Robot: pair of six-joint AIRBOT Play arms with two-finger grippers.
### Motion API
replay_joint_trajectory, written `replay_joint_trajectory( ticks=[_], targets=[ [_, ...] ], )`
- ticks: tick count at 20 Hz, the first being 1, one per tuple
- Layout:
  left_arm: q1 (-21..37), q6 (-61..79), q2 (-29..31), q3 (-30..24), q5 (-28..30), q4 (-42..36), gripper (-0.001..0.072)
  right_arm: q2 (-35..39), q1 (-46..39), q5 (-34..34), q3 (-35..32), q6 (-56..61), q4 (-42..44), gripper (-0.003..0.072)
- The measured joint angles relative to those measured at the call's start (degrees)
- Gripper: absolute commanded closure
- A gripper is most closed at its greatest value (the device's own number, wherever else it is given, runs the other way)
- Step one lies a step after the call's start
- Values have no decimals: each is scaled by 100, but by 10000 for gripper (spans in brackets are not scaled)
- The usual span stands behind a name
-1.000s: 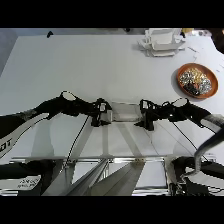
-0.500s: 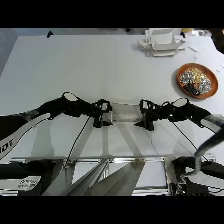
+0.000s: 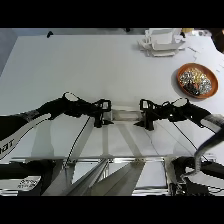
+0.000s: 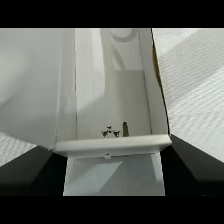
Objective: Fold the box and place the chain.
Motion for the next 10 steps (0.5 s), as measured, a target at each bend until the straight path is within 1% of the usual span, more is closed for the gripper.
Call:
replay_joint_trajectory(
  ticks=[10],
  targets=[
    [-74, -55, 4, 0, 173, -31, 572, 0, 0, 2, 0, -20, -15, 286]
  ],
)
